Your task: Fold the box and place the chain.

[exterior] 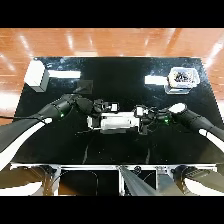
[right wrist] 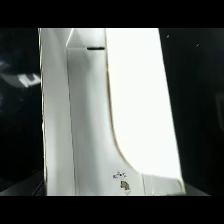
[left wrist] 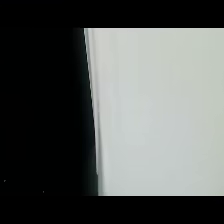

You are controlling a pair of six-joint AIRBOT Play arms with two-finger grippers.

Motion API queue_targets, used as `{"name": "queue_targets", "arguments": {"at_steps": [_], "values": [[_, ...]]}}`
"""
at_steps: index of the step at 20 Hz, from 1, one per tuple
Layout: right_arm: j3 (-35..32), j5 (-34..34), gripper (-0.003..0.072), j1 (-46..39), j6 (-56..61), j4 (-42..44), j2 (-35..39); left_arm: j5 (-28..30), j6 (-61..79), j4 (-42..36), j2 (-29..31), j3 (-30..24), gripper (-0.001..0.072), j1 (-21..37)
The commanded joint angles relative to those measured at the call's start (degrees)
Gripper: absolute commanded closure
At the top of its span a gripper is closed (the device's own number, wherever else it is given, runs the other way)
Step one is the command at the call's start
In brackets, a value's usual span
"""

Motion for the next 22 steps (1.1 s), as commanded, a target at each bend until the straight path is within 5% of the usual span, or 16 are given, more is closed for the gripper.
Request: {"name": "queue_targets", "arguments": {"at_steps": [1,16,18,22], "values": [[0.0,-5.1,-0.0017,3.1,6.7,-5.3,-0.1,0.7,-0.1,0.2,0.0,0.1,0.0685,0.1],[0.0,-8.4,-0.0012,4.8,9.1,-6.5,-0.4,2.2,-0.1,-0.5,-0.1,0.1,0.0683,0.1],[0.0,-8.4,0.0139,4.8,9.2,-6.7,-0.4,2.1,-0.1,-0.5,-0.1,0.1,0.0683,0.1],[0.0,-8.4,0.0138,4.8,9.2,-6.7,-0.4,2.1,-0.1,-0.5,-0.1,0.1,0.0683,0.1]]}}
